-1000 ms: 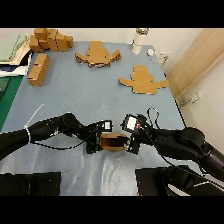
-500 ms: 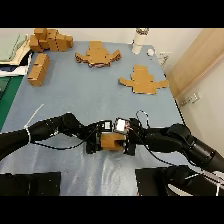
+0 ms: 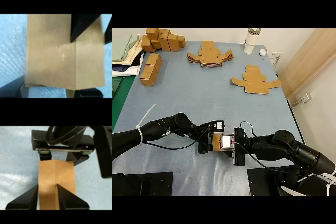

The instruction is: Fold the box.

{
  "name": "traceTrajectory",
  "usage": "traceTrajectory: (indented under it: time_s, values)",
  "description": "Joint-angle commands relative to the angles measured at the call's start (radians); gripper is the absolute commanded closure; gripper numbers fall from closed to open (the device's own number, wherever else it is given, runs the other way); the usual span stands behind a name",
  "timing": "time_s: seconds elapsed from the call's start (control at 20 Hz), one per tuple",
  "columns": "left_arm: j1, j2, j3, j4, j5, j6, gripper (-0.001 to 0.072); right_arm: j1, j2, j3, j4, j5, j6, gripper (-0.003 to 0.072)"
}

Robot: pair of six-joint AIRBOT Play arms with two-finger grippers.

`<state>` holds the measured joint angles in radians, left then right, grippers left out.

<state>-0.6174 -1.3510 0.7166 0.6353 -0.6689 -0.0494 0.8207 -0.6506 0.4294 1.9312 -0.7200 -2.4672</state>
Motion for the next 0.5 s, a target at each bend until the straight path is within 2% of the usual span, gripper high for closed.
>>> traceTrajectory:
  time_s: [0.0,0.15,0.25,0.45]
  values:
    - [0.001,0.0,0.001,0.0,0.0,0.0,0.029,0.022,-0.001,-0.01,-0.093,0.09,-0.002,0.0311]
    - [0.001,0.0,0.001,0.0,0.001,0.0,0.029,0.022,0.0,-0.009,-0.089,0.092,-0.002,0.0302]
    - [0.001,0.0,0.001,0.0,0.0,0.0,0.029,0.025,0.02,-0.009,-0.018,0.055,-0.002,0.0158]
    - [0.001,0.0,0.001,0.0,0.0,0.0,0.029,0.033,0.103,-0.009,0.06,0.034,0.018,0.0158]
